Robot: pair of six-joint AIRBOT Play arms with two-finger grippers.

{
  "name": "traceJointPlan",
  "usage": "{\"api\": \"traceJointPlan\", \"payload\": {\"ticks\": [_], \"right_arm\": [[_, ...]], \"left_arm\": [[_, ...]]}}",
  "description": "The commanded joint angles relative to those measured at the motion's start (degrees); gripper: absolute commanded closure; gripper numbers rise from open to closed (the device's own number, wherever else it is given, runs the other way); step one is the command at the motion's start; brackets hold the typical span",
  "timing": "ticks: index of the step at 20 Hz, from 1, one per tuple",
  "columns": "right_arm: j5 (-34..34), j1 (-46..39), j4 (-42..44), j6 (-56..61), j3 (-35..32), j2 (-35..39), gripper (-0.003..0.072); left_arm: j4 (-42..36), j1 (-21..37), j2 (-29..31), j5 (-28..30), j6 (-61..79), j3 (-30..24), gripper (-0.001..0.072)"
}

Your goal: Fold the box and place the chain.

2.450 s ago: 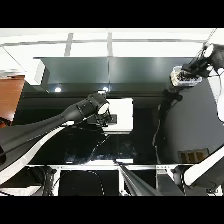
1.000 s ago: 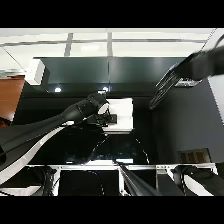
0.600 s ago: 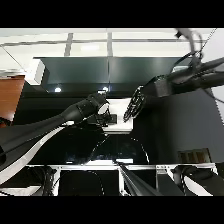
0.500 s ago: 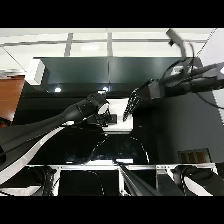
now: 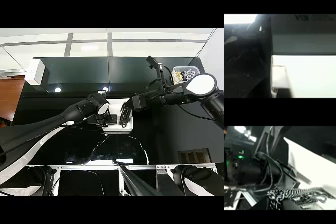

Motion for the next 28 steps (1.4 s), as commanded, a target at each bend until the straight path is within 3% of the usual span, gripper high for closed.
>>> {"api": "traceJointPlan", "payload": {"ticks": [1,7,9,16,21,22,23,24,28], "right_arm": [[-2.69,0.94,-1.55,1.46,-0.55,-0.44,0.0676],[-2.08,0.98,-6.88,5.22,-0.55,-0.44,0.0671],[-1.97,0.94,-7.89,5.51,-0.55,-0.44,0.0397],[3.65,-7.06,-19.56,5.51,-0.55,0.17,0.0402],[6.91,-8.81,-21.09,4.52,-0.55,0.17,0.0402],[6.99,-8.7,-21.11,4.42,-0.55,0.17,0.0402],[7.1,-8.61,-21.09,4.11,-0.55,0.17,0.0402],[7.21,-8.61,-21.11,3.85,-0.57,0.17,0.0402],[7.23,-8.61,-21.11,3.87,-0.55,0.17,0.0402]], "left_arm": [[0.0,0.04,0.04,0.0,0.0,-0.02,0.0682],[0.0,0.04,0.04,0.02,0.0,-0.02,0.0682],[0.02,0.04,0.04,0.02,0.0,-0.02,0.0682],[0.0,0.04,0.02,1.31,0.0,-0.02,0.0683],[-0.11,0.04,0.04,1.03,0.22,0.11,0.068],[-0.26,0.02,0.04,0.26,-0.07,0.55,0.061],[0.04,-0.09,0.13,-0.94,-0.33,1.49,0.0367],[0.33,-0.09,0.48,-1.92,-0.42,2.54,0.0199],[3.61,-0.09,7.19,-2.12,3.52,3.82,0.0188]]}}
